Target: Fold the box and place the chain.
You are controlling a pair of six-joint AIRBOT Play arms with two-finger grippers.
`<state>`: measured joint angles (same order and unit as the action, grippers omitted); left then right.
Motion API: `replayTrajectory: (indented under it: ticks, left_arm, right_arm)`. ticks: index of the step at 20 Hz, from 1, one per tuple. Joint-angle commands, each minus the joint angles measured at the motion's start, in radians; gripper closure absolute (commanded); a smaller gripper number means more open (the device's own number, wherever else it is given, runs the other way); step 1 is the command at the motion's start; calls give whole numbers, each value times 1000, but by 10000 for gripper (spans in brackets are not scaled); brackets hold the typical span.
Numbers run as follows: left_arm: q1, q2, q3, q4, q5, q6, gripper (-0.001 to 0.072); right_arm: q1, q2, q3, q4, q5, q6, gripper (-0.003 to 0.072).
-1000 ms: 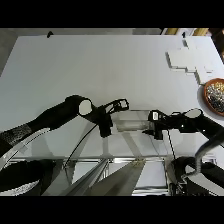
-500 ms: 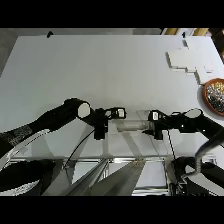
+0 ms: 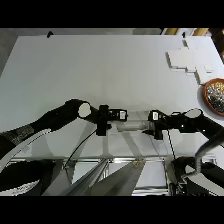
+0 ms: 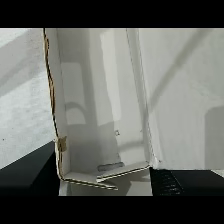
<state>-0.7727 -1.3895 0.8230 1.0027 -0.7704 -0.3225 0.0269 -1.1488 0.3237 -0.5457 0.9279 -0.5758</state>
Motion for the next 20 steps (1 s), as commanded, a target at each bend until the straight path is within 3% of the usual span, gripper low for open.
replayTrajectory:
  ticks: [1, 6, 20]
  left_arm:
    - [-2, -27, 0, -70, 20, 19, 567]
    - [-23, -28, 0, -195, 19, 202, 574]
    - [-65, -35, 0, -259, 90, 214, 574]
  right_arm:
    - [0, 0, 0, 0, 0, 0, 344]
    - [0, 0, 0, 0, 0, 0, 344]
    - [0, 0, 0, 0, 0, 0, 344]
